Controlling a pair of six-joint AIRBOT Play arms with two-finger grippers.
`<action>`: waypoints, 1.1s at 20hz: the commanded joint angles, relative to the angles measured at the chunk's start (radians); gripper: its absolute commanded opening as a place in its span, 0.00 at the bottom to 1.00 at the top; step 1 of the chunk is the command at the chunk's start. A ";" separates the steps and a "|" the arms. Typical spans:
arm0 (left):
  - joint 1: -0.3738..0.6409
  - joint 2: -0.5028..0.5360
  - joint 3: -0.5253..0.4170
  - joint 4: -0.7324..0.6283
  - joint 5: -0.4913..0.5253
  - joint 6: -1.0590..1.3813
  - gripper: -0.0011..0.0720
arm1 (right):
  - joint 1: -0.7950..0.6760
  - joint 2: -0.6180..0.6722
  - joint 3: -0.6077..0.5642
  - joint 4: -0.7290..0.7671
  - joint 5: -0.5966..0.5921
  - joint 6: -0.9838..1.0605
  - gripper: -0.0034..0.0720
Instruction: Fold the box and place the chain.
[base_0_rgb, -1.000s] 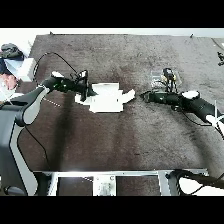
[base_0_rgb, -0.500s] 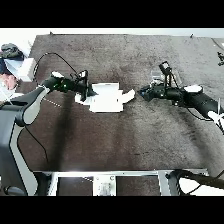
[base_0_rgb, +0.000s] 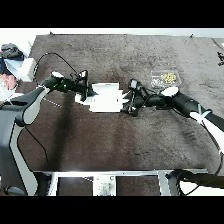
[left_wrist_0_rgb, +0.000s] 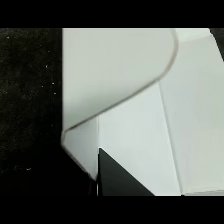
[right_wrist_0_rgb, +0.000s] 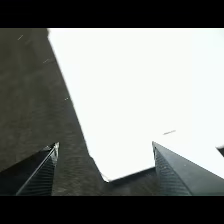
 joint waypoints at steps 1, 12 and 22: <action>0.000 -0.001 0.000 -0.001 0.001 0.000 0.03 | 0.048 -0.057 0.002 -0.024 -0.062 -0.097 0.92; 0.000 -0.001 0.000 -0.003 0.001 0.000 0.03 | 0.126 -0.138 0.009 -0.095 -0.314 -0.110 0.99; 0.000 -0.001 0.000 -0.003 0.001 0.000 0.03 | 0.113 -0.119 0.091 -0.087 -0.299 -0.080 0.99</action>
